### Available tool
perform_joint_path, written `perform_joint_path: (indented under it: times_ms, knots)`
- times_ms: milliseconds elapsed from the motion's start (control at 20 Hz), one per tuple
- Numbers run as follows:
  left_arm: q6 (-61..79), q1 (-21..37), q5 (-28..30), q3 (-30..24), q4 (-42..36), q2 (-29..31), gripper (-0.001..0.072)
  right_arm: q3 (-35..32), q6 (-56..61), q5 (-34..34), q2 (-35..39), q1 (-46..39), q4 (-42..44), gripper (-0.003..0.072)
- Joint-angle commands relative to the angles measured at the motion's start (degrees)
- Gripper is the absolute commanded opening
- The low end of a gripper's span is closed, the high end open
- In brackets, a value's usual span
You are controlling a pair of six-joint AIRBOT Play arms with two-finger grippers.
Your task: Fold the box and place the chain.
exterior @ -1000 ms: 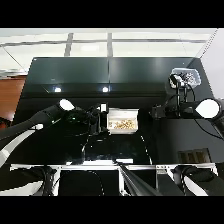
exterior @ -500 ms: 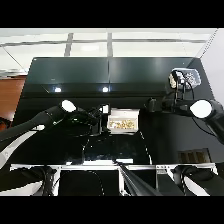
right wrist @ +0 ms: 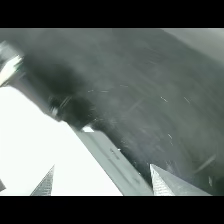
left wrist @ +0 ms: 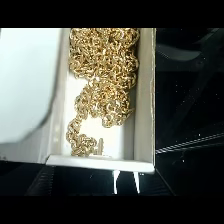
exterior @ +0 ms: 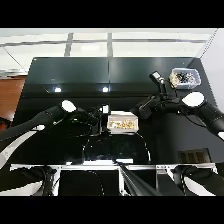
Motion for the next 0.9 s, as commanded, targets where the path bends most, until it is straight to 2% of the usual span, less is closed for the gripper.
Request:
perform_joint_path:
  times_ms: [0, 150, 300, 600, 700, 750, 850]
  knots:
    - [0.04, -0.04, 0.13, -0.02, 0.02, -0.04, 0.0442, 2.56, -15.32, 8.9, 0.09, 0.37, -4.31, 0.0705]
    - [0.07, -0.07, 0.11, -0.02, 0.07, -0.04, 0.0443, 1.95, -16.17, 7.63, -0.68, 4.61, -11.23, 0.0705]
    - [0.07, -0.07, 0.11, -0.02, 0.04, -0.04, 0.0443, 0.04, -18.34, 4.55, -2.01, 8.48, -11.23, 0.0705]
    - [0.04, -0.04, 0.11, -0.02, 0.04, -0.04, 0.0443, -0.22, -21.05, 4.31, -2.14, 9.9, -11.15, 0.0693]
    - [0.07, -0.07, 0.11, -0.02, 0.04, -0.04, 0.0444, -0.22, -19.41, 4.39, -2.14, 9.9, -11.17, 0.0269]
    - [0.07, -0.07, 0.11, -0.02, 0.04, -0.04, 0.0443, -0.22, -18.23, 4.39, -2.14, 9.88, -11.32, 0.0227]
    - [0.07, -0.07, 0.11, -0.02, 0.04, -0.04, 0.0443, -0.22, -18.18, 4.57, -2.14, 9.88, -11.58, 0.0227]
